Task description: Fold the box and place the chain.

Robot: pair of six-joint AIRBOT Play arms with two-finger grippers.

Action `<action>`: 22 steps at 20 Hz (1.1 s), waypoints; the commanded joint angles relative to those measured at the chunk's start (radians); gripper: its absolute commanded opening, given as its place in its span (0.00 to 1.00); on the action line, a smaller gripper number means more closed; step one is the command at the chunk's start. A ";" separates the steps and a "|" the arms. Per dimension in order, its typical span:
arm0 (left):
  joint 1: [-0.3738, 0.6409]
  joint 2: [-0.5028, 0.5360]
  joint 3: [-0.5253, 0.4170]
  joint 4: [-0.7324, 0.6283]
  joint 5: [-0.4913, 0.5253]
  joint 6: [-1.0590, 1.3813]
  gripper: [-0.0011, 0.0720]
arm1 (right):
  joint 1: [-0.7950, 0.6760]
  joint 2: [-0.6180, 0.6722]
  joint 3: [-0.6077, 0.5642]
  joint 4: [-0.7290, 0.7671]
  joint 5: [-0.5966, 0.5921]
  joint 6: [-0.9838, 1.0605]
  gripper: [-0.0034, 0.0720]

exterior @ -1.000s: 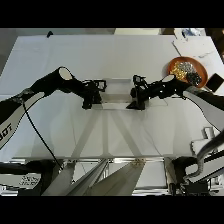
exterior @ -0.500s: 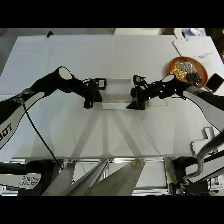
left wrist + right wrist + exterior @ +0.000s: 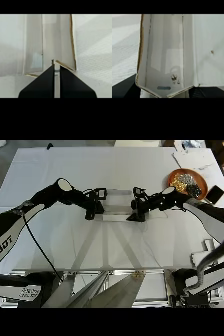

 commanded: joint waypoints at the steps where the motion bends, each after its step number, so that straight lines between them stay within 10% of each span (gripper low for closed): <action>1: 0.016 0.008 0.000 0.026 -0.004 -0.011 0.10 | 0.000 0.000 0.000 0.000 0.002 0.000 0.74; 10: 0.072 0.051 0.000 0.140 -0.070 -0.015 0.12 | 0.000 0.000 0.000 0.000 0.002 0.000 0.74; 14: 0.063 0.031 0.000 0.111 -0.039 -0.014 0.47 | 0.000 0.000 0.000 0.000 0.002 0.000 0.74; 19: 0.016 -0.014 0.000 0.087 -0.028 -0.007 0.43 | 0.000 0.000 0.000 0.000 0.002 0.000 0.74; 22: 0.005 -0.035 0.000 0.076 -0.016 -0.007 0.12 | 0.000 0.000 0.000 0.000 0.002 0.000 0.74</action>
